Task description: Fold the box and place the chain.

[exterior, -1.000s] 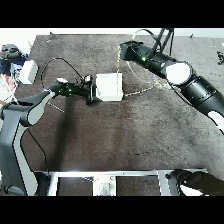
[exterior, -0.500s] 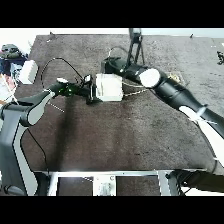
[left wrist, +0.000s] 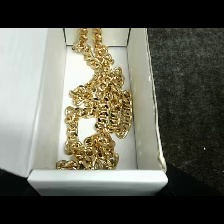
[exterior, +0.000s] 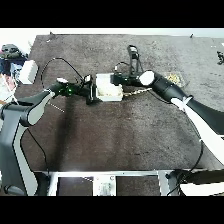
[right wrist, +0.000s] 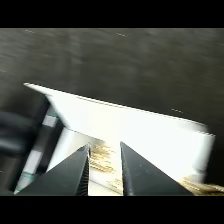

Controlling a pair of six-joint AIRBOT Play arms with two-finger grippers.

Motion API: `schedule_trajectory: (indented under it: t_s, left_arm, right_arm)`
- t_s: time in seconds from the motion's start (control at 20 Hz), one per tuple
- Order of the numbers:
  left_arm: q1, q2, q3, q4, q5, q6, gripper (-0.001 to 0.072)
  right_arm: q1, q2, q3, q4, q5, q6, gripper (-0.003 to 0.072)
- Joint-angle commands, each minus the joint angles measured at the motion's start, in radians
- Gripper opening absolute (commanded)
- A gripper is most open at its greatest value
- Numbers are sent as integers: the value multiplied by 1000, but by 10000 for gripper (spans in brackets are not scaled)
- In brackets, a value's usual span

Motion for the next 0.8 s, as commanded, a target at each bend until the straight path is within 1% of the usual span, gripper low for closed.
schedule_trajectory:
  t_s: [0.0, 0.15, 0.2, 0.3, 0.45, 0.55, 0.65, 0.75]
  left_arm:
    - [-1, 0, 1, 0, 0, 0, 466]
    - [-1, 0, 1, 0, 0, 0, 466]
    - [-1, 0, 1, 0, 0, 0, 466]
    - [-1, 0, 1, 0, 0, 0, 466]
    - [-1, 0, 1, 0, 0, 0, 466]
    - [-1, 0, 1, 0, 0, 0, 466]
    - [-1, 0, 1, 0, 0, 0, 466]
    - [-1, 0, 1, 0, 0, 0, 466]
  right_arm:
    - [-103, 76, -74, -60, 64, 2, 223]
    - [-230, 177, -224, -59, 21, 22, 223]
    - [-282, 187, -264, -60, 5, 43, 223]
    - [-372, 171, -308, -58, -18, 82, 224]
    - [-439, 98, -312, -37, -77, 96, 224]
    - [-446, 42, -300, -13, -110, 95, 224]
    - [-440, -12, -270, 10, -113, 95, 224]
    - [-431, -62, -241, 32, -156, 96, 224]
